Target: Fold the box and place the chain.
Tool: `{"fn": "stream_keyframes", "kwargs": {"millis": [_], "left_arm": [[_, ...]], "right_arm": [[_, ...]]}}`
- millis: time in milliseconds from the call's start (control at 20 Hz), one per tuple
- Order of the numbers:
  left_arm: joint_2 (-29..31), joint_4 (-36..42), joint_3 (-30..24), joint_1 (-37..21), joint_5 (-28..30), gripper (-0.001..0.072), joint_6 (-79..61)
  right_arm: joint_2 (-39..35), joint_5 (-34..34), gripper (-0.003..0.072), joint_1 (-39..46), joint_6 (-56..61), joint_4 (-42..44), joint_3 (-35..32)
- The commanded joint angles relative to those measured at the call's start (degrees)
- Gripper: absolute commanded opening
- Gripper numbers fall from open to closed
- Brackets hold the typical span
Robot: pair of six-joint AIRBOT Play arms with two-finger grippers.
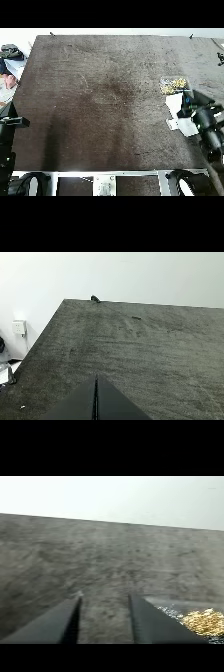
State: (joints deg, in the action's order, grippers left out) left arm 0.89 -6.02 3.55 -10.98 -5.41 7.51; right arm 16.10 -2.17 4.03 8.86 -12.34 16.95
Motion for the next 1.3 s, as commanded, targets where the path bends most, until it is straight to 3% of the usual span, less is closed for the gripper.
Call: {"fn": "stream_keyframes", "kwargs": {"millis": [0, 100, 250, 400, 650, 950, 1250], "left_arm": [[-0.02, -0.02, 0.0, -0.07, 0.0, 0.0014, 0.0], [-0.02, -0.02, 0.0, -0.07, 0.0, 0.0014, 0.0], [-0.02, -0.02, 0.0, -0.07, 0.04, 0.0014, -0.02], [-0.02, -0.02, 0.0, -0.07, 0.02, 0.0014, -0.02], [-0.02, -0.02, 0.0, -0.07, 0.0, 0.0014, 0.0], [0.0, -0.02, 0.0, -0.07, 0.0, 0.0014, -0.02], [-0.02, -0.02, 0.0, -0.07, 0.02, 0.0014, -0.02]], "right_arm": [[13.73, -0.24, 0.039, 3.15, -0.07, -0.44, 10.36], [23.23, 7.21, 0.0389, 9.05, 0.2, -0.04, 17.31], [35.89, 27.43, 0.039, 22.4, 3.58, -1.25, 27.02], [45.7, 43.74, 0.039, 35.43, 12.15, -11.34, 37.11], [58.1, 56.98, 0.039, 47.74, 25.31, -30.4, 53.02], [71.67, 70.84, 0.039, 50.69, 27.1, -53.7, 67.06], [81.66, 75.1, 0.039, 50.69, 26.95, -61.7, 77.7]]}}
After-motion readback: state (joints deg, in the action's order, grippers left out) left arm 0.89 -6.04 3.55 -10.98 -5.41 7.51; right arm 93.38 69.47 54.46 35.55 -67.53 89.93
